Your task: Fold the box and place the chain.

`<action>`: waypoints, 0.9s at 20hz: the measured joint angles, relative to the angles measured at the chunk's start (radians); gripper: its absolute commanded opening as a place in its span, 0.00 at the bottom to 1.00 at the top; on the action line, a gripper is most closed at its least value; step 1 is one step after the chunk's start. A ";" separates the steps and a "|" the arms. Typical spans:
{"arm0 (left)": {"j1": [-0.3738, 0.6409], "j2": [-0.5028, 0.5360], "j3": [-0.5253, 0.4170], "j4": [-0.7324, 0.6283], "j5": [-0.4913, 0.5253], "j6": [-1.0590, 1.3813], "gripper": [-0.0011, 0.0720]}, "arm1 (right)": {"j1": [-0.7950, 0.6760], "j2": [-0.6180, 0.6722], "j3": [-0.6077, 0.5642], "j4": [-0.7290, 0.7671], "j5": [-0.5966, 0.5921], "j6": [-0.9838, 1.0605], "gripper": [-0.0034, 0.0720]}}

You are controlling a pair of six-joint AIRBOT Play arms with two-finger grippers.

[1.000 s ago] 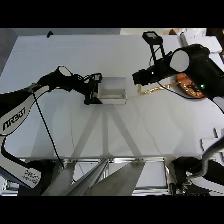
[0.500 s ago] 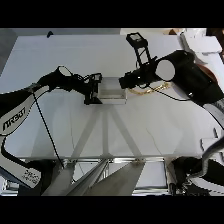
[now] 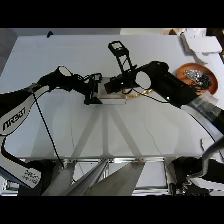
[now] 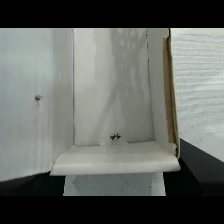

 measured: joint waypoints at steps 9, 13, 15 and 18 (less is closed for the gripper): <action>0.000 0.000 0.000 0.000 0.000 0.000 0.39 | 0.009 -0.138 0.000 -0.018 0.026 0.005 0.06; 0.000 0.000 0.000 0.000 0.000 0.000 0.39 | 0.009 -0.162 0.000 -0.025 0.062 0.005 0.33; 0.000 0.000 0.000 0.000 0.000 0.000 0.39 | 0.009 -0.142 0.000 -0.027 0.072 0.005 0.34; 0.000 0.000 0.000 0.000 0.000 0.000 0.39 | 0.009 -0.076 0.000 -0.045 0.088 0.003 0.34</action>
